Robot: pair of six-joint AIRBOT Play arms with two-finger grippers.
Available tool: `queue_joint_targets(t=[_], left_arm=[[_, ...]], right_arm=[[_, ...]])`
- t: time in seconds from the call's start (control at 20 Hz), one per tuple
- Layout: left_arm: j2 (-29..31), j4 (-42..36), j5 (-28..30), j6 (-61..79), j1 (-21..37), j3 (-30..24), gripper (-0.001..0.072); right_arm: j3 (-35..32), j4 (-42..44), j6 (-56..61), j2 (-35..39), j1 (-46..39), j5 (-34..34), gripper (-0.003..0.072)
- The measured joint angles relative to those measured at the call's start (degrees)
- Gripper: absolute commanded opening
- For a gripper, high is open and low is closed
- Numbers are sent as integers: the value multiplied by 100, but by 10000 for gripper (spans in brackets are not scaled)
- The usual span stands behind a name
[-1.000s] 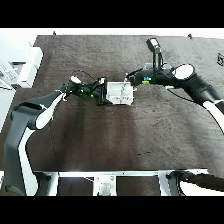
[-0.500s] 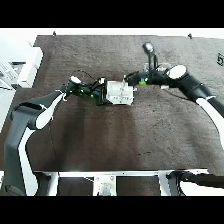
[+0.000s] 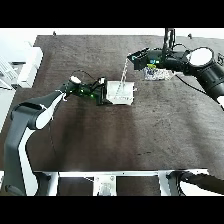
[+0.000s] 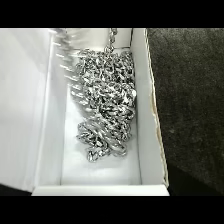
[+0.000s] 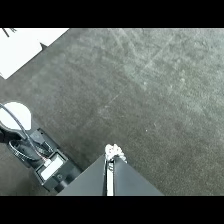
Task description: Fold the box and place the chain.
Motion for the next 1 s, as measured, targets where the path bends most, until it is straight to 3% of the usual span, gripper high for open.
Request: queue_joint_targets(t=[0.3, 0.6, 0.85, 0.9, 0.95, 1.0], left_arm=[[0, 0, 0, 2, 0, 0, 479], [0, 0, 0, 0, 0, 0, 479], [0, 0, 0, 2, 0, 0, 479], [0, 0, 0, 2, 0, 0, 479], [0, 0, 0, 2, 0, 0, 479], [0, 0, 0, 0, 0, 0, 479]], right_arm=[[-116, -15, -2, 20, 24, 170, 13], [-907, -4, -94, -83, 37, -28, 13], [-1471, 57, -144, -610, 46, -155, 20], [-1523, 61, -149, -739, 46, -164, 152], [-1563, 72, -153, -846, 46, -175, 402], [-1587, 83, -160, -918, 44, -188, 452]])
